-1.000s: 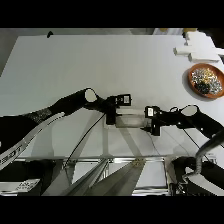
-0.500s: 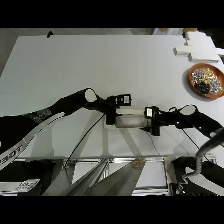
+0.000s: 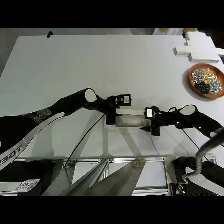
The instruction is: Fold the box and place the chain.
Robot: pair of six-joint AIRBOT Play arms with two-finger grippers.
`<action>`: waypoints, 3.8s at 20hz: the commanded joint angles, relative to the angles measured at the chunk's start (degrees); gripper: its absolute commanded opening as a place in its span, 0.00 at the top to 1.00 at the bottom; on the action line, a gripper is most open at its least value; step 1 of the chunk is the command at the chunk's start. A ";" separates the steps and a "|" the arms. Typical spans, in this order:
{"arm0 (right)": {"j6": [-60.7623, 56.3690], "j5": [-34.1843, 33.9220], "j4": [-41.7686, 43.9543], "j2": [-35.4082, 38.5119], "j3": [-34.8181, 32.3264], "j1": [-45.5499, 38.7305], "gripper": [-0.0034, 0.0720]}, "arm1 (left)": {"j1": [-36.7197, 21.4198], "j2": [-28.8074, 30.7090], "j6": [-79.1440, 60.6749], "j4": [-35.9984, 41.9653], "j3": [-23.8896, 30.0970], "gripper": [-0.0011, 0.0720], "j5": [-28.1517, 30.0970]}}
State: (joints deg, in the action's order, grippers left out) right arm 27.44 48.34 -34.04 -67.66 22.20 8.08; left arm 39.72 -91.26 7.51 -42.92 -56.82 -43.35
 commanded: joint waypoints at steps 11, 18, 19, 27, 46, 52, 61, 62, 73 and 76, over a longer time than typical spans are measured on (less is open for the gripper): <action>0.04 0.20 -0.22 -0.02 -0.04 0.07 0.51 | 0.00 -0.02 0.00 0.00 0.02 0.97 0.31; 0.04 0.20 -0.22 -0.02 -0.04 0.07 0.51 | 0.00 0.00 0.00 0.02 0.02 0.97 -0.35; 0.04 0.20 -0.22 -0.02 -0.04 0.07 0.51 | 0.00 0.09 0.02 0.00 0.02 0.97 -1.05; 0.04 0.24 -0.24 -0.02 -0.04 0.07 0.51 | -2.01 6.95 0.70 -1.88 0.02 0.03 -3.28; 0.04 0.28 -0.22 -0.02 -0.04 0.07 0.51 | 12.94 18.38 29.31 -16.31 0.04 0.98 -1.11; 0.04 0.28 -0.22 -0.02 -0.04 0.07 0.51 | 10.19 10.34 48.98 -15.37 0.04 0.97 21.99; 0.04 0.28 -0.22 -0.02 -0.04 0.07 0.51 | 7.96 3.58 59.67 -14.97 0.02 0.97 20.85; 0.04 0.28 -0.22 -0.02 -0.04 0.07 0.51 | 7.52 5.64 58.77 -15.61 0.02 0.97 19.45; 0.04 0.28 -0.22 -0.02 -0.04 0.07 0.51 | 3.15 21.70 46.71 -25.68 1.99 0.97 -10.27; 0.04 0.28 -0.24 -0.02 -0.04 0.07 0.51 | 3.23 20.26 42.16 -23.41 4.66 0.97 -8.96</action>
State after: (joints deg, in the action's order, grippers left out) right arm 27.51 48.58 -34.35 -67.72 22.13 8.16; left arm 43.07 -70.59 55.37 -67.77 -54.06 -50.59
